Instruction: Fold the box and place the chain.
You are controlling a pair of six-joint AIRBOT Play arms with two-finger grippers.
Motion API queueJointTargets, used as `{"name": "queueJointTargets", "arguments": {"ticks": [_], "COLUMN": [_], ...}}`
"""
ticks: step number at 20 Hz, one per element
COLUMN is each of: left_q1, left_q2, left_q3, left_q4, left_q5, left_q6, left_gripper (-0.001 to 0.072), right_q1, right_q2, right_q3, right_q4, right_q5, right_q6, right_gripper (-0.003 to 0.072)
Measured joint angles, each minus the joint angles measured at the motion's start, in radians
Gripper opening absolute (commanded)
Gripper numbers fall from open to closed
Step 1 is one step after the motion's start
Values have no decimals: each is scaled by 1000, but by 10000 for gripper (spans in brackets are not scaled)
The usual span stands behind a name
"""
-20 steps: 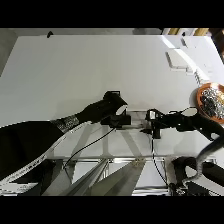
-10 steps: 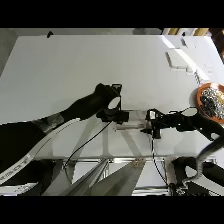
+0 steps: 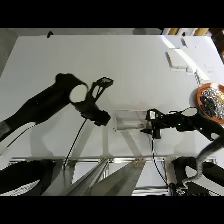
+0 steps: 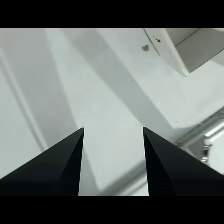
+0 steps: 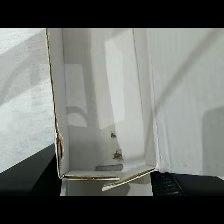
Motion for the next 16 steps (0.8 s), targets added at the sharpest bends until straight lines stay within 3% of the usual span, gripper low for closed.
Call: {"name": "queueJointTargets", "arguments": {"ticks": [3,7,8,9,10,13,16], "left_q1": [61,89,91,93,93,84,77], "left_q2": [64,46,25,2,-21,-79,-110], "left_q3": [-192,-364,-388,-404,-415,-434,-441], "left_q4": [-130,-369,-436,-513,-588,-801,-907], "left_q5": [218,444,480,513,541,615,646], "left_q6": [401,1029,1184,1326,1442,1704,1830], "left_gripper": [413,416,490,634,695,694,694], "right_q1": [0,0,0,0,0,0,0], "right_q2": [0,0,0,0,0,0,0], "right_q3": [0,0,0,0,0,0,0], "right_q4": [0,0,0,0,0,0,0], "right_q5": [0,0,0,0,0,0,0], "right_q6": [0,0,0,0,0,0,0], "right_gripper": [408,408,408,408,408,408,408]}}
